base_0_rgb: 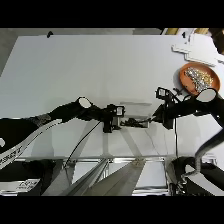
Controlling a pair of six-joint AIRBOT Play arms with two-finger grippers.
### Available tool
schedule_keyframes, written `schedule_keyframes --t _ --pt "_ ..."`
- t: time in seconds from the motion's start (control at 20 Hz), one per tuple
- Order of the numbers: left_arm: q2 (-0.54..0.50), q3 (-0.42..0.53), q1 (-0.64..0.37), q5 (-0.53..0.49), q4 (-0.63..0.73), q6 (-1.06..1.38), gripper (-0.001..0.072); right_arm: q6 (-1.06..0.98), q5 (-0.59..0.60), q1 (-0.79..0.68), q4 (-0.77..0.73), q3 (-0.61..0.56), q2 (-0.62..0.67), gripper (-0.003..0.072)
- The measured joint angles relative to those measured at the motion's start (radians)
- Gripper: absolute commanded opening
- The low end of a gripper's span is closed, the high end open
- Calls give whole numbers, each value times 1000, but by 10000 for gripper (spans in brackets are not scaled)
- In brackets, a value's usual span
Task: Fold the box and place the chain.
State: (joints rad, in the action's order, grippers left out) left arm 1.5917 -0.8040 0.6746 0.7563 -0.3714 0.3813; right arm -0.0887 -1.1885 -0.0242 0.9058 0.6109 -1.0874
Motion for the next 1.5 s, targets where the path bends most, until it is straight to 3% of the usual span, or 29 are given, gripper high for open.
schedule_keyframes --t 0.3,0.55,0.8,1.2,1.5 --pt "0 0 0 0 0 0 251 77 2 -1 -54 -32 -10 21" --pt "0 0 0 1 0 0 251 58 -8 0 -44 -37 31 21" --pt "0 0 0 0 0 0 251 -53 -7 0 -9 -37 218 21" --pt "0 0 0 0 0 0 251 -182 -87 56 -331 -37 362 21" --pt "0 0 0 0 0 0 251 -234 110 299 -381 -38 333 22"
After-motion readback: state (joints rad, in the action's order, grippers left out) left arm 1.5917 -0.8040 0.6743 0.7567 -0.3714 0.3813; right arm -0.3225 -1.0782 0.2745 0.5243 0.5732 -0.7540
